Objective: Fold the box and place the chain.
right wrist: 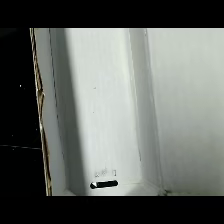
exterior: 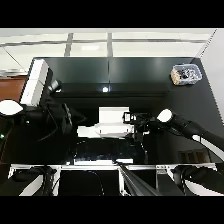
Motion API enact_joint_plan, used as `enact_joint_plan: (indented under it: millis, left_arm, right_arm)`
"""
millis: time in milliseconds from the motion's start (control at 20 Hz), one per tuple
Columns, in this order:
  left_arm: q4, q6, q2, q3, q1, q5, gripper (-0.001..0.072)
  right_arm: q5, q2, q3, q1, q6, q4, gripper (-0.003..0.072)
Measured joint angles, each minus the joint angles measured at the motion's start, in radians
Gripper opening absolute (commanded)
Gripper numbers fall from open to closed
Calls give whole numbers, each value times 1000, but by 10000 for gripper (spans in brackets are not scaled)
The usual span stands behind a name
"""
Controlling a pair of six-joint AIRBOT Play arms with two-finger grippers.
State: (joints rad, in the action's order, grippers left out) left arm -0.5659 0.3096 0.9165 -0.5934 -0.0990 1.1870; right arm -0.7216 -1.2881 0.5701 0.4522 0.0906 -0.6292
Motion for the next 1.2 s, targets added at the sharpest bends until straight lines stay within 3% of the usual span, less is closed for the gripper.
enact_joint_plan:
  millis: [50, 100, 150, 200, 450, 1050, 1100, 1200]
  left_arm:
    - [-11, -77, 3, 15, -23, -1, 248]
    - [-23, -148, 9, 27, -48, -7, 421]
    - [-35, -200, 19, 35, -72, -32, 651]
    - [-43, -237, 31, 41, -94, -72, 712]
    - [-136, -363, 112, 40, -181, -236, 713]
    - [-182, -454, 226, 37, -289, -321, 685]
    - [-178, -455, 229, 37, -300, -334, 660]
    - [-160, -457, 234, 37, -316, -346, 464]
  right_arm:
    - [0, 0, 0, 0, 0, 0, 412]
    - [0, 0, 0, 0, 0, 0, 412]
    - [0, 0, 0, 0, 0, 0, 412]
    - [0, 0, 0, 0, 0, 0, 412]
    - [0, 0, 0, 0, 0, 0, 412]
    - [0, 0, 0, 0, 0, 0, 412]
    - [0, 0, 0, 0, 0, 0, 412]
    - [0, 0, 0, 0, 0, 0, 412]
